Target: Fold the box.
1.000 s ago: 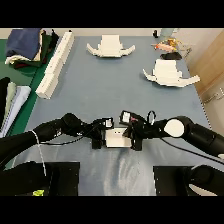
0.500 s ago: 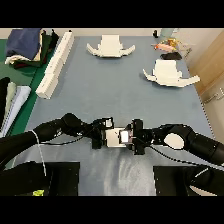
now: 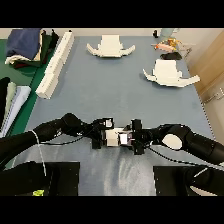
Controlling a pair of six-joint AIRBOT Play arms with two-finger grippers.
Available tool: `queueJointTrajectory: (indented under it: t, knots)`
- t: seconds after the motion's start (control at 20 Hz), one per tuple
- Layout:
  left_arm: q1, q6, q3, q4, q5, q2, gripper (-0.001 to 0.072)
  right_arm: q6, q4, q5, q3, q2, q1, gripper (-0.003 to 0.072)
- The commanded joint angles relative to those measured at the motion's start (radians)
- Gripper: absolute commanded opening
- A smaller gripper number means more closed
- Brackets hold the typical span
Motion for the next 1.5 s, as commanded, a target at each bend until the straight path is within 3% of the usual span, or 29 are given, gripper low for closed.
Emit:
queueJointTrajectory:
  t: [0.0,0.4,0.6,0.7,0.8,1.0,1.1,1.45]
  knots:
    - [0.000,-0.002,0.000,-0.001,0.000,0.000,0.0374,-0.003,-0.008,-0.002,-0.001,-0.019,0.000,0.0547]
    - [0.000,-0.002,0.001,-0.001,0.000,0.000,0.0374,-0.002,-0.012,-0.021,-0.001,-0.038,0.000,0.0531]
    - [0.000,-0.002,0.001,-0.001,0.000,0.000,0.0374,0.001,-0.008,-0.022,-0.001,-0.066,0.000,0.0428]
    - [0.000,-0.002,0.001,-0.001,0.000,0.000,0.0374,0.001,-0.008,-0.022,-0.001,-0.066,0.000,0.0299]
    - [0.000,-0.002,0.001,-0.001,0.000,0.000,0.0374,0.001,-0.008,-0.021,-0.001,-0.066,0.000,0.0272]
    - [0.000,-0.002,0.001,-0.001,0.000,0.000,0.0374,0.001,-0.003,-0.020,-0.001,-0.061,0.000,0.0270]
    - [0.000,-0.002,0.000,-0.001,0.000,0.000,0.0374,0.001,0.021,-0.021,-0.001,-0.035,0.000,0.0427]
    - [0.000,-0.002,0.001,-0.001,0.000,0.000,0.0374,0.001,0.021,-0.055,0.000,0.057,0.000,0.0428]
